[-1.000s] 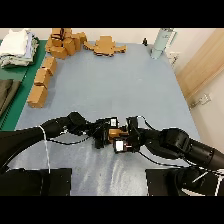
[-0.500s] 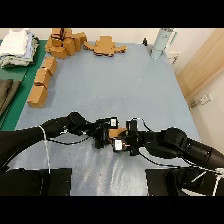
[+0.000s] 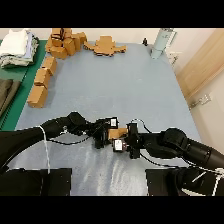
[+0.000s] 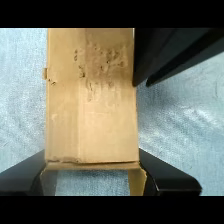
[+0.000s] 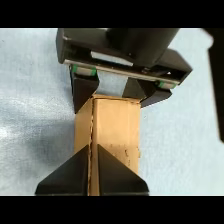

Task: Fold the box.

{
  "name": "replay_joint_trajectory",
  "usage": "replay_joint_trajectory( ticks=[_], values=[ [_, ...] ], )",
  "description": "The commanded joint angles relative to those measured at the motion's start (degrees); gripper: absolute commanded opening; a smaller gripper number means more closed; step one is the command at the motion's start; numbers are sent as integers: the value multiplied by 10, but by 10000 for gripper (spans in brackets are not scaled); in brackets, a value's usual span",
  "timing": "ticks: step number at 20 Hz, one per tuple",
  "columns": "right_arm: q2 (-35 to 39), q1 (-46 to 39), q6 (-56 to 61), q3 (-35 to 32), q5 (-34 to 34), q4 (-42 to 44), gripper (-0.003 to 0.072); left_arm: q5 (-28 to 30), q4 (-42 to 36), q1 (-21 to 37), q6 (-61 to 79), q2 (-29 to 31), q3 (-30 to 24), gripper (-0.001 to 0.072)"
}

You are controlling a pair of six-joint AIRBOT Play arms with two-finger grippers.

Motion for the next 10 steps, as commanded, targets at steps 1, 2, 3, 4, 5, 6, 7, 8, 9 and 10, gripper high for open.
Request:
replay_joint_trajectory(
  ticks=[1,2,3,4,5,6,7,8,9,10],
  values=[
    [1,0,0,0,-4,4,109,0,0,0,0,0,0,299],
    [5,0,0,0,-1,4,204,0,0,0,0,0,0,299],
    [10,0,0,0,3,4,286,0,0,0,0,0,0,300],
    [16,0,0,2,3,0,280,0,0,0,0,0,0,300],
    [23,-2,0,4,6,-12,245,0,0,0,0,0,0,300],
    [31,-2,5,4,9,-38,50,0,0,0,0,0,0,300],
    [36,-3,22,4,12,-69,5,0,0,0,0,0,0,299],
    [38,-6,41,4,13,-97,4,0,0,0,0,0,0,300],
    [38,-8,60,4,10,-117,5,0,0,0,0,0,0,300],
    [36,-9,62,4,6,-116,5,0,0,0,0,0,0,300]
  ],
)
